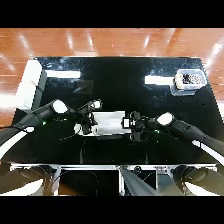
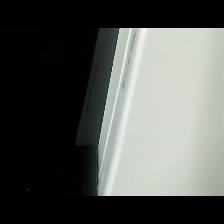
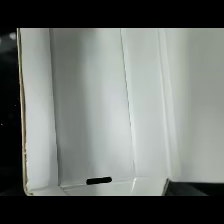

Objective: Fold the box and place the chain.

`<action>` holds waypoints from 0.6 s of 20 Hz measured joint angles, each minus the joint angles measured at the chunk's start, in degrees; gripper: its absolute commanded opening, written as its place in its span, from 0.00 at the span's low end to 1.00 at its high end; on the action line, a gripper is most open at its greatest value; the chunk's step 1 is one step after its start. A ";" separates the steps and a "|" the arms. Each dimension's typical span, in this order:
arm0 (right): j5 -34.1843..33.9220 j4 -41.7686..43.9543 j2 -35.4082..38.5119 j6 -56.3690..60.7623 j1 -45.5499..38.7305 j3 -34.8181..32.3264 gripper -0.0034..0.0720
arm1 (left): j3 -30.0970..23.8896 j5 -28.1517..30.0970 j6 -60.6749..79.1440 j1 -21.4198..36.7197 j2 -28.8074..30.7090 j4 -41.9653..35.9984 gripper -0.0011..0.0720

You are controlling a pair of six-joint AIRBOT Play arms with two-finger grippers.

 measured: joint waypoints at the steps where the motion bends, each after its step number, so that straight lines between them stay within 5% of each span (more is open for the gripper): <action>1: 0.28 0.00 0.50 0.00 0.00 0.00 1.00 | 0.00 -0.02 0.00 0.00 0.00 -0.02 0.05; 12: 4.22 -5.79 5.42 8.85 -0.04 0.00 1.00 | 0.00 -0.11 0.00 0.00 0.00 0.00 0.05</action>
